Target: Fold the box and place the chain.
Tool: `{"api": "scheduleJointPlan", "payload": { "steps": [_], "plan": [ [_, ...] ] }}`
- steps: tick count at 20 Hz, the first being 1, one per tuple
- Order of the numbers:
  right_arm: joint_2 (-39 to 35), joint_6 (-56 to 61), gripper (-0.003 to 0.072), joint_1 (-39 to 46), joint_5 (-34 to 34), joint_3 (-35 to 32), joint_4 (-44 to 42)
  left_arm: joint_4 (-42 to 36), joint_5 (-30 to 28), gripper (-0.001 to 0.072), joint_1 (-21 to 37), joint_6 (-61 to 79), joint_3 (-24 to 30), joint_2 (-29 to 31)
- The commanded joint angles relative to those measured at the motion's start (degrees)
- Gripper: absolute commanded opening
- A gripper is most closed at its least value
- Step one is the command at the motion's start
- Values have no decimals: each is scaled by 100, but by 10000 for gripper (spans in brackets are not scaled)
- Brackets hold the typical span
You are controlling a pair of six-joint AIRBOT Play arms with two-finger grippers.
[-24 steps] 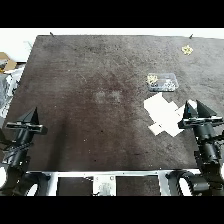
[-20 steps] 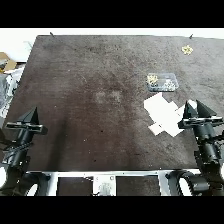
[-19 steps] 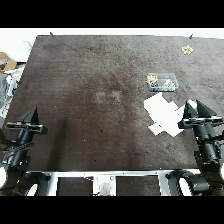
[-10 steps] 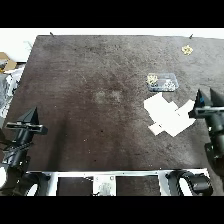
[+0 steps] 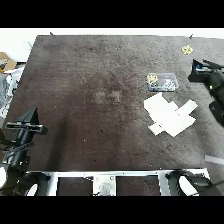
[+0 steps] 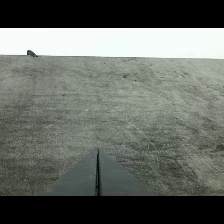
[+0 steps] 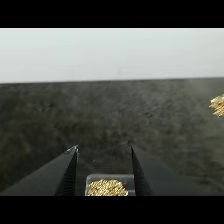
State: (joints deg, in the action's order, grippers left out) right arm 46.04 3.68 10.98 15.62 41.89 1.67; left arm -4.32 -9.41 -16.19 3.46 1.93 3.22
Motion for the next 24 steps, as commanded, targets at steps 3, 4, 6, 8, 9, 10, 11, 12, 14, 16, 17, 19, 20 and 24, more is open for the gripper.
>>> {"api": "scheduleJointPlan", "payload": {
  "steps": [3, 4, 6, 8, 9, 10, 11, 12, 14, 16, 17, 19, 20, 24],
  "plan": [
    [1869, 3488, 405, 1755, 4127, 1832, 4242, 0, -2, 12, 4, 2, 2, 4],
    [2184, 3733, 405, 1989, 4979, 2234, 4618, 0, 0, 12, 4, 2, 2, 4],
    [2771, 4087, 406, 2271, 6098, 2962, 5574, 0, -2, 12, 4, 2, 2, 4],
    [3204, 4306, 405, 2330, 6253, 3471, 6564, 0, 0, 12, 4, 2, 2, 4],
    [3438, 4308, 404, 2328, 6301, 3703, 6837, 0, -2, 12, 4, 2, 2, 2],
    [3694, 4306, 403, 2328, 6415, 3952, 6935, 0, -2, 12, 4, 2, 2, 4],
    [3989, 4308, 403, 2326, 6505, 4227, 7014, 0, 0, 12, 4, 2, 2, 4],
    [4262, 4308, 404, 2326, 6513, 4483, 7014, 0, -2, 12, 4, 2, 2, 4],
    [4723, 4245, 408, 2326, 6454, 4878, 7029, 0, 0, 12, 4, 2, 2, 4],
    [5082, 4157, 528, 2326, 6349, 5080, 7069, 0, -2, 12, 4, 2, 2, 4],
    [5233, 4061, 525, 2323, 6347, 5106, 7029, 0, -2, 12, 4, 2, 2, 4],
    [5490, 3807, 451, 2315, 6465, 5101, 6972, 0, 0, 12, 4, 2, 2, 4],
    [5613, 3687, 436, 2312, 6544, 5101, 6955, 0, -2, 12, 4, 2, 2, 4],
    [6006, 3279, 323, 2312, 6714, 5090, 6876, 0, -2, 12, 4, 2, 2, 4]
  ]
}}
